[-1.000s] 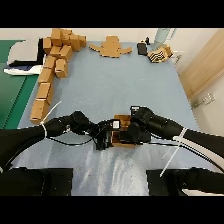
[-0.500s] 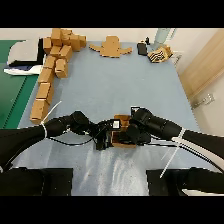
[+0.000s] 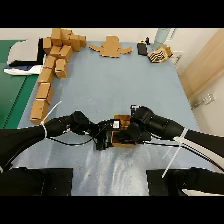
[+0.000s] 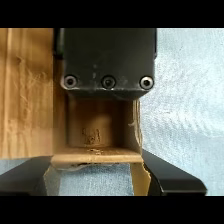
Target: Fold the box.
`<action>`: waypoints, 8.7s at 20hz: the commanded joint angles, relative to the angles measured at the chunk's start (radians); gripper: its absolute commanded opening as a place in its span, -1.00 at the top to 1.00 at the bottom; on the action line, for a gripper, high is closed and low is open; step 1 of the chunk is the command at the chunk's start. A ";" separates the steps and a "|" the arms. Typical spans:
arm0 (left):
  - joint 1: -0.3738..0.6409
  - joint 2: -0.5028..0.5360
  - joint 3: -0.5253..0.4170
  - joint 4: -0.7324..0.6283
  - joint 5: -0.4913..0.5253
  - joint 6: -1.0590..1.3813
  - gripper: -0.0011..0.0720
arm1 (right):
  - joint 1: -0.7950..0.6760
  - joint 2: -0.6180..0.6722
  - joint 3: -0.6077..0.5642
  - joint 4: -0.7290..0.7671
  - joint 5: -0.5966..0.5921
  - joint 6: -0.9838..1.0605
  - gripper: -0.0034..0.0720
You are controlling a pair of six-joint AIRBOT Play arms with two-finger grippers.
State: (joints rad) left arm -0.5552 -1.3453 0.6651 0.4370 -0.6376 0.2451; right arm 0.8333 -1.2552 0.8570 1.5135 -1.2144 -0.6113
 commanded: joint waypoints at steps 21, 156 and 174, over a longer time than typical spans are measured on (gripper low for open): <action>0.000 0.001 0.001 0.000 0.000 0.001 -0.46 | -0.253 0.196 0.067 -0.239 -0.249 -0.325 0.77; 0.000 0.001 0.001 0.000 0.000 0.001 -0.46 | 0.264 0.546 -0.497 -0.426 0.613 -1.213 -0.21; 0.000 0.001 0.000 0.000 0.000 0.001 -0.46 | 0.285 0.629 -0.488 -0.448 0.576 -1.211 0.31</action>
State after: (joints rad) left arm -0.5552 -1.3453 0.6651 0.4370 -0.6369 0.2455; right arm 1.1168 -0.6407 0.3653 1.0790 -0.6338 -1.8221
